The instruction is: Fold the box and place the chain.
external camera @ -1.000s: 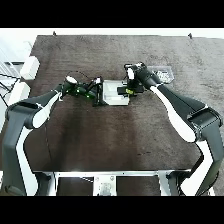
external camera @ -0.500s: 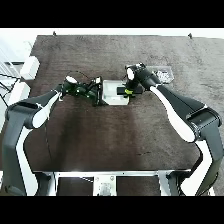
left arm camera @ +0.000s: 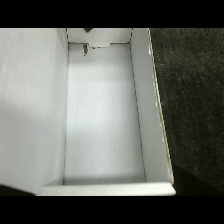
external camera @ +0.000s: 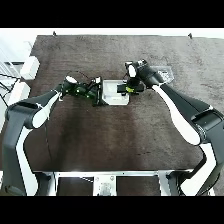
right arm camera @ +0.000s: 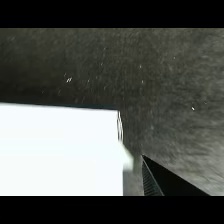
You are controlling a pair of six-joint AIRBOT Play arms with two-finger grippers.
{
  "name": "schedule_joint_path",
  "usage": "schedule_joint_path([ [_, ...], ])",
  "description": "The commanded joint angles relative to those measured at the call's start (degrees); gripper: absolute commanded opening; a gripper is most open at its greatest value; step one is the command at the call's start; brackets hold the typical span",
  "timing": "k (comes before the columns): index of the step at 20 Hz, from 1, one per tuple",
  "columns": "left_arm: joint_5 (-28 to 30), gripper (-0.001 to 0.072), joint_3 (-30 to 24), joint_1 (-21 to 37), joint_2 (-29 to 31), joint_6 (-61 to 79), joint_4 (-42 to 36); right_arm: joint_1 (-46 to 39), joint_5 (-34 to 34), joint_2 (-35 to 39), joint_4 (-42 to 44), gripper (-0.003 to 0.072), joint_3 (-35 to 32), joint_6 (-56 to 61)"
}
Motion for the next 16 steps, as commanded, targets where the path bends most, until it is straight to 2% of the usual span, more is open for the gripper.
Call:
schedule_joint_path([
  [1,-0.02,0.0453,0.00,-0.02,0.02,0.00,0.02,-0.04,2.10,4.13,0.02,0.0456,0.13,-6.91],
  [5,-0.02,0.0453,0.00,-0.02,0.02,0.00,0.02,-3.39,1.09,10.99,-2.16,0.0456,0.24,-12.70],
  [8,-0.02,0.0453,0.00,-0.02,0.02,0.00,0.02,-11.17,-5.84,12.87,-2.95,0.0454,0.20,-15.04],
  [10,-0.02,0.0453,0.00,-0.02,0.02,0.00,0.02,-17.51,-10.86,11.04,-0.37,0.0445,0.15,-16.50],
  [12,-0.02,0.0453,0.00,-0.02,0.02,0.02,0.02,-23.10,-13.88,7.21,6.05,0.0431,0.28,-21.55],
  [13,-0.02,0.0453,0.00,-0.02,0.02,0.00,0.04,-24.92,-15.04,5.20,8.68,0.0428,0.52,-23.43],
  [14,-0.02,0.0454,0.00,0.00,0.02,0.00,0.02,-26.21,-16.20,3.19,10.84,0.0393,0.98,-25.22],
  [16,-0.04,0.0454,0.00,-0.02,0.02,0.00,0.02,-27.17,-18.45,-0.04,14.36,0.0394,2.12,-27.56],
])
